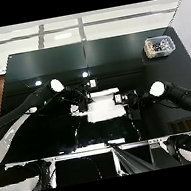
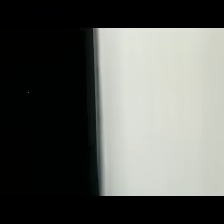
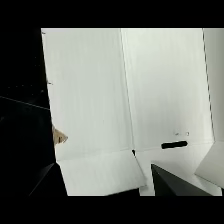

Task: Fold the box and place the chain.

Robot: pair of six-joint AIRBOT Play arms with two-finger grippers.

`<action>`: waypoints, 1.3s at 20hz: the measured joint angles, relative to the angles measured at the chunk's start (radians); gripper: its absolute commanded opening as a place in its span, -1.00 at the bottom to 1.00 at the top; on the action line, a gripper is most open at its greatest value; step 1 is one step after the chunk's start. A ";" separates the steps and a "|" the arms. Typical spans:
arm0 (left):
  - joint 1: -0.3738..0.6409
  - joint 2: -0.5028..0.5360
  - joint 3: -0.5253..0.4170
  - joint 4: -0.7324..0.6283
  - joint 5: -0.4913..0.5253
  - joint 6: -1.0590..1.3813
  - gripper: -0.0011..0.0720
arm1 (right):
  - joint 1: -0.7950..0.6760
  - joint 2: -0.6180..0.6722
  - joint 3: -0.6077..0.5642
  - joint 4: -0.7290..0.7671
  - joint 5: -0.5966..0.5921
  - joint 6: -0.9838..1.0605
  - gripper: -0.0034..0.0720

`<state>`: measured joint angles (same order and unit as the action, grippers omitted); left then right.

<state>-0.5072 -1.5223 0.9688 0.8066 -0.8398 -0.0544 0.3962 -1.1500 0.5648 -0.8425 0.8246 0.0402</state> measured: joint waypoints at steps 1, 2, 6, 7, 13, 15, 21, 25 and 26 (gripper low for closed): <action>0.000 0.000 0.000 0.000 0.000 0.000 -0.90 | 0.003 -0.003 -0.002 0.003 -0.007 -0.004 0.98; 0.000 0.000 0.000 0.000 0.000 0.000 -0.90 | 0.005 -0.006 -0.003 0.006 -0.013 -0.006 0.98; 0.000 0.000 0.000 0.000 0.000 0.001 -0.90 | 0.009 -0.011 -0.003 0.037 -0.059 -0.012 0.98; 0.000 0.000 0.000 0.000 0.001 0.001 -0.90 | 0.010 -0.010 0.002 0.042 -0.074 -0.014 0.98; 0.000 0.000 0.000 0.000 0.000 0.000 -0.90 | 0.008 0.003 0.058 0.053 -0.113 -0.014 0.98; 0.000 0.000 0.000 0.000 -0.004 -0.001 -0.90 | 0.003 0.006 0.073 0.055 -0.120 -0.014 0.98; 0.000 0.000 0.000 -0.001 -0.009 -0.001 -0.90 | -0.049 0.008 0.113 0.059 -0.122 -0.037 0.98; 0.000 0.000 0.000 -0.002 -0.008 -0.001 -0.90 | -0.091 0.003 0.119 0.085 -0.113 -0.079 0.98; 0.000 0.000 0.000 -0.002 -0.008 -0.001 -0.89 | -0.096 -0.005 0.119 0.106 -0.097 -0.107 0.98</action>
<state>-0.5072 -1.5223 0.9688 0.8051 -0.8482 -0.0551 0.3000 -1.1545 0.6842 -0.7364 0.7273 -0.0666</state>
